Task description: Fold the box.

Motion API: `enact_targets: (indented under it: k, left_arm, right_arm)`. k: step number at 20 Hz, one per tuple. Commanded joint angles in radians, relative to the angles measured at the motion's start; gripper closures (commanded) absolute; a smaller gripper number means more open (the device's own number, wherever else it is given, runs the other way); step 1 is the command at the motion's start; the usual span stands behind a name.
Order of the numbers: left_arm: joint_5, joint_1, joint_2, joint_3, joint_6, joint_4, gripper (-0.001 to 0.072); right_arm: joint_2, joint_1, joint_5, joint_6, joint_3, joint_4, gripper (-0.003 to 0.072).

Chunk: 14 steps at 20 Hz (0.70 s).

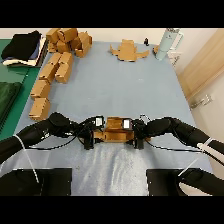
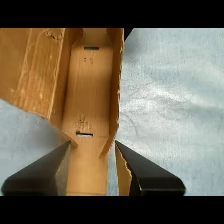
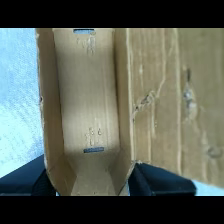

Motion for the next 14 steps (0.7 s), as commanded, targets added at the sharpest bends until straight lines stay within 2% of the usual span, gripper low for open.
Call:
enact_targets:
  k: [1,2,3,14]
  left_arm:
    - [0.019,-0.017,-0.039,0.009,0.013,-0.030,0.0306]
    - [0.027,-0.023,-0.039,0.009,0.013,-0.030,0.0377]
    - [0.031,-0.023,-0.039,0.010,0.024,-0.026,0.0503]
    - [0.039,-0.020,-0.039,0.009,0.078,0.019,0.0504]
  right_arm:
    - [0.000,0.000,0.000,0.000,0.000,0.000,0.0111]
    - [0.000,0.000,0.000,0.000,0.000,0.000,0.0111]
    - [0.000,0.000,0.000,0.000,0.000,0.000,0.0111]
    - [0.000,0.000,0.000,0.000,0.000,0.000,0.0111]
